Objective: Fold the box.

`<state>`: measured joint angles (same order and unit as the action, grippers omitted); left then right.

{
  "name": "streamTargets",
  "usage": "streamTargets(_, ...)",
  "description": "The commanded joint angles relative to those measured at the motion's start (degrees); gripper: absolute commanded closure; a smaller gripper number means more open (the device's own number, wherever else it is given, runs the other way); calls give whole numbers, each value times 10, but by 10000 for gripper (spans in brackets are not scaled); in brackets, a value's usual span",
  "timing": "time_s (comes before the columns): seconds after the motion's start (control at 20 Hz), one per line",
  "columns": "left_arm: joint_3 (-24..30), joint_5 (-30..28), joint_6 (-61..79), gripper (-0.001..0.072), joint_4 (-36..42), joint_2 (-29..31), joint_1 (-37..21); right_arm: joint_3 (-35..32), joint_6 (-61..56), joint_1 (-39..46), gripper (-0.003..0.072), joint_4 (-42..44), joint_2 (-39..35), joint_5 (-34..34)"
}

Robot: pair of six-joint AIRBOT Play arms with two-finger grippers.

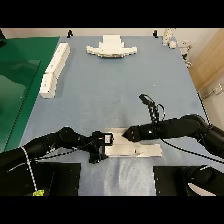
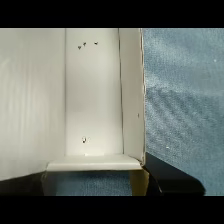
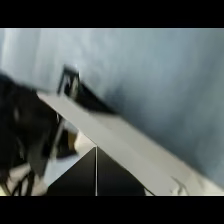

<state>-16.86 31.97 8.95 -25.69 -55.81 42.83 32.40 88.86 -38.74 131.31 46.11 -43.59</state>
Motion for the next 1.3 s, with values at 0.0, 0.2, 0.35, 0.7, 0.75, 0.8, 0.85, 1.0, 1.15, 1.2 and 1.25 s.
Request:
streamTargets(0.0, 0, 0, 0, 191, 0, 0, 0, 1, -24, -5, 687, -6, 52, 120)
streamTargets(0.2, 0, 0, 0, 192, 0, 0, 0, 1, -23, -7, 686, -5, 138, 115)
streamTargets(0.35, 0, 0, 0, 192, 0, 0, 0, 1, -13, -7, 687, -5, 168, 115)
streamTargets(0.7, 0, 0, 0, 191, 0, 0, 0, 1, -3, -7, 687, -6, 172, 113)
streamTargets(0.75, 0, 0, 0, 191, 0, 0, 0, 1, -3, -7, 687, -6, 172, 111)
streamTargets(0.8, 0, 0, 0, 192, 0, 0, 0, 1, -3, -7, 687, -6, 172, 109)
streamTargets(0.85, 0, 0, 0, 192, 0, 0, 0, 1, -3, -7, 687, -6, 172, 106)
streamTargets(1.0, 0, 0, 0, 192, 0, 0, 0, 1, -3, -7, 687, -6, 172, 96)
streamTargets(1.15, 0, 0, 0, 192, 0, 0, 0, 1, -3, -7, 687, -5, 181, 81)
streamTargets(1.2, 0, 0, 0, 192, 0, 0, 0, 1, -3, -7, 687, -5, 186, 75)
streamTargets(1.25, 0, 0, 0, 192, 0, 0, 0, 1, -3, -7, 687, -5, 191, 70)
